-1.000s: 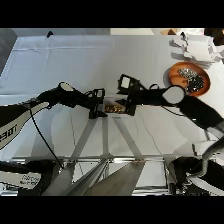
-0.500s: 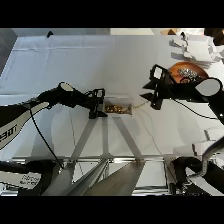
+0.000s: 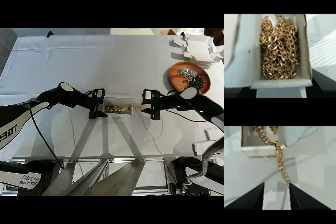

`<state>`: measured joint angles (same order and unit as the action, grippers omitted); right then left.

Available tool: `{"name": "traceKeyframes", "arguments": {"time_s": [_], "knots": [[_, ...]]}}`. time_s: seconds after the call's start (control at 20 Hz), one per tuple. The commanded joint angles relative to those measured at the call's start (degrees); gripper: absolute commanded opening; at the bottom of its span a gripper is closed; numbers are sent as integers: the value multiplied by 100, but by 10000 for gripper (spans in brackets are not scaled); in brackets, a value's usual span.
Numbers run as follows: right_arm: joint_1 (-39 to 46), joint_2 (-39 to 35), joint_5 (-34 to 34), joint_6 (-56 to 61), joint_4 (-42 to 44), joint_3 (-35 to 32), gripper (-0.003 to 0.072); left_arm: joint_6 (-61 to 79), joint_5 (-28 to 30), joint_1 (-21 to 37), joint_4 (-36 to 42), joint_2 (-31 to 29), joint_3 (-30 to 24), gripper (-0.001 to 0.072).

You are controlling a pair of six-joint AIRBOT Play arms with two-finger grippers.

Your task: Fold the box and place the chain.

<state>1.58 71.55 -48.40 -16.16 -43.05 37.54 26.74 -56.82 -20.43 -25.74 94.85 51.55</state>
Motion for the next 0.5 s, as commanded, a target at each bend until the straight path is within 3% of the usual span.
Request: {"name": "traceKeyframes", "arguments": {"time_s": [0.0,0.25,0.45], "knots": [[-254,459,243,-697,481,-28,354,2,2,-2,-2,2,0,275],[-560,839,1019,-831,1097,-28,344,2,2,-2,-2,2,0,275],[-662,870,1526,-831,1139,-26,234,2,2,-2,-2,2,0,275]]}}
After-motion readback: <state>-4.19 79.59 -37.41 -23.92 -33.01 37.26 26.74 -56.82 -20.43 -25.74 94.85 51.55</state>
